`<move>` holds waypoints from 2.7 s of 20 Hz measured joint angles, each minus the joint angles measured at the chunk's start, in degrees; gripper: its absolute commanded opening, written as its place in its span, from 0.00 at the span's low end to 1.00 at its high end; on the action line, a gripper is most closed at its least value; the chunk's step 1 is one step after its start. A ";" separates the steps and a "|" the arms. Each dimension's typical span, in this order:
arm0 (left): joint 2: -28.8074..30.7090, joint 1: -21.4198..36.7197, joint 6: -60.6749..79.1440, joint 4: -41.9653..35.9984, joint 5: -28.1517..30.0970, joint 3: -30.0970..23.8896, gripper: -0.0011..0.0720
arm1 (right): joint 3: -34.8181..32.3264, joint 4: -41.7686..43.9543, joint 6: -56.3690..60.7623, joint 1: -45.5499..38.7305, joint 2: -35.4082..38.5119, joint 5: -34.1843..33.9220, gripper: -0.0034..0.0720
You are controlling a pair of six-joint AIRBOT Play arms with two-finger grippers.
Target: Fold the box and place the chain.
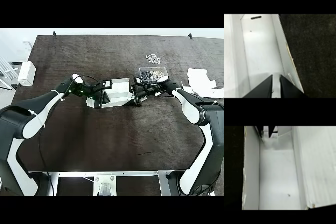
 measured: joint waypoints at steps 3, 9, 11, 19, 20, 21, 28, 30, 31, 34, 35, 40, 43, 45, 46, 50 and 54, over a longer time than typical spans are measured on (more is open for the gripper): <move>-0.04 0.00 0.35 -0.09 -0.02 0.15 0.54 | 0.00 -0.11 0.00 0.00 -0.02 0.24 0.80; -0.04 0.02 1.11 -0.15 0.02 0.24 0.86 | 0.00 -0.09 0.20 0.02 -0.02 0.22 0.80; -0.04 0.02 1.16 -0.15 0.02 0.24 0.85 | 0.00 -0.07 0.17 0.02 -0.02 0.15 0.80; 0.04 0.00 1.64 0.37 -0.02 0.20 0.04 | 0.00 0.26 0.09 0.00 -0.02 -0.44 0.80; 0.13 0.15 1.62 0.26 -0.07 0.22 0.04 | 0.00 0.24 0.09 0.00 -0.02 -0.42 0.80; 0.15 0.42 1.64 0.15 -0.39 0.22 0.04 | 0.00 0.24 0.09 0.00 -0.02 -0.42 0.80; 2.19 4.33 2.54 -2.47 -7.48 0.31 0.04 | 0.00 0.11 0.13 0.00 -0.02 -0.17 0.80; 4.00 5.75 2.64 -3.02 -10.84 0.28 0.04 | 0.00 0.11 0.17 0.00 -0.02 -0.13 0.80; 5.09 6.58 2.60 -3.06 -12.41 0.26 0.04 | 0.00 0.09 0.17 0.00 -0.02 -0.13 0.80; 8.48 9.38 0.37 -3.41 -17.77 0.07 0.03 | 0.00 0.07 0.17 0.00 -0.02 -0.09 0.80; 9.53 10.36 -1.14 -3.69 -19.21 -0.15 0.03 | 0.00 0.07 0.17 0.00 -0.02 -0.07 0.80; 13.20 14.82 -12.94 -7.39 -20.28 -6.49 0.03 | 0.00 0.04 0.15 0.00 -0.02 -0.04 0.80; 14.64 16.87 -23.71 -9.31 -15.13 -12.57 0.04 | 0.00 0.04 0.13 0.00 -0.02 -0.04 0.80; 15.08 18.03 -30.27 -10.45 -11.43 -15.76 0.04 | 0.00 0.04 0.13 0.00 -0.02 -0.04 0.80; 15.23 18.60 -33.18 -11.28 -9.81 -17.11 0.04 | 0.00 0.04 0.11 0.00 -0.02 -0.04 0.80; 15.56 20.61 -39.32 -14.23 -6.05 -19.89 0.04 | 0.00 0.04 0.11 0.00 -0.02 -0.04 0.80; 15.61 23.21 -41.59 -15.63 -4.81 -21.27 0.04 | 0.00 0.04 0.09 0.02 -0.02 -0.04 0.80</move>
